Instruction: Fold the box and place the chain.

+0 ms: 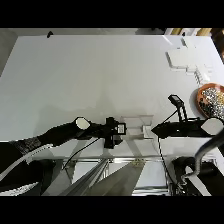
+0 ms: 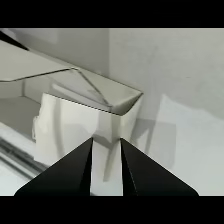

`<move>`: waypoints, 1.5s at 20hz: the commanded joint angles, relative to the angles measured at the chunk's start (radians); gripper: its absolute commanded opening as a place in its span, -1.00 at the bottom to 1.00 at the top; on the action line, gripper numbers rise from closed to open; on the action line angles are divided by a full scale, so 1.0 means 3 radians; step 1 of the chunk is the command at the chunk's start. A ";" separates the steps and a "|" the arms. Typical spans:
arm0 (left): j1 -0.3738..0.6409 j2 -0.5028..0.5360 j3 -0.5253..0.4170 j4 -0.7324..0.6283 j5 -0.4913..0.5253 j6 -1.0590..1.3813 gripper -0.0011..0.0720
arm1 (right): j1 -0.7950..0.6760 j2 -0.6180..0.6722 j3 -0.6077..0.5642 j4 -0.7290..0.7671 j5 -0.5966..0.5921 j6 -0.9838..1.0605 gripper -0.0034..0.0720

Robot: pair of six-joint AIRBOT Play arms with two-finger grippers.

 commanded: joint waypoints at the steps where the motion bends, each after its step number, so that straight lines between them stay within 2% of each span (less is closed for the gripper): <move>1: -0.0003 0.0003 -0.0001 0.0000 0.0000 0.0001 -0.41 | 0.0003 0.0037 -0.0020 0.0095 0.0025 -0.0009 -0.35; 6: -0.0003 0.0003 -0.0001 0.0001 0.0000 0.0001 -0.41 | 0.0003 -0.0098 -0.0132 0.0108 -0.0024 0.0046 -0.01; 14: -0.0003 0.0003 -0.0001 0.0001 0.0000 0.0001 -0.41 | 0.0018 -0.0103 -0.0053 0.0106 -0.0099 0.0235 0.00; 17: -0.0003 0.0003 -0.0001 0.0001 0.0000 0.0001 -0.41 | 0.0309 -0.0146 0.0122 -0.0076 -0.0137 0.0329 -0.01; 22: -0.0003 0.0003 -0.0001 0.0001 0.0000 0.0001 -0.41 | 0.0858 -0.0378 0.0154 -0.0679 -0.0287 0.1113 0.02; 24: -0.0003 0.0003 -0.0001 0.0000 0.0001 0.0001 -0.40 | 0.0983 -0.0402 0.0177 -0.0782 -0.0360 0.1363 0.17; 28: -0.0003 0.0003 -0.0001 0.0000 0.0000 0.0001 -0.41 | 0.1174 -0.0434 0.0323 -0.1012 -0.0509 0.1798 0.14; 30: -0.0003 0.0003 -0.0001 0.0000 0.0000 0.0001 -0.41 | 0.1283 -0.0624 0.0435 -0.1155 -0.0416 0.2026 0.14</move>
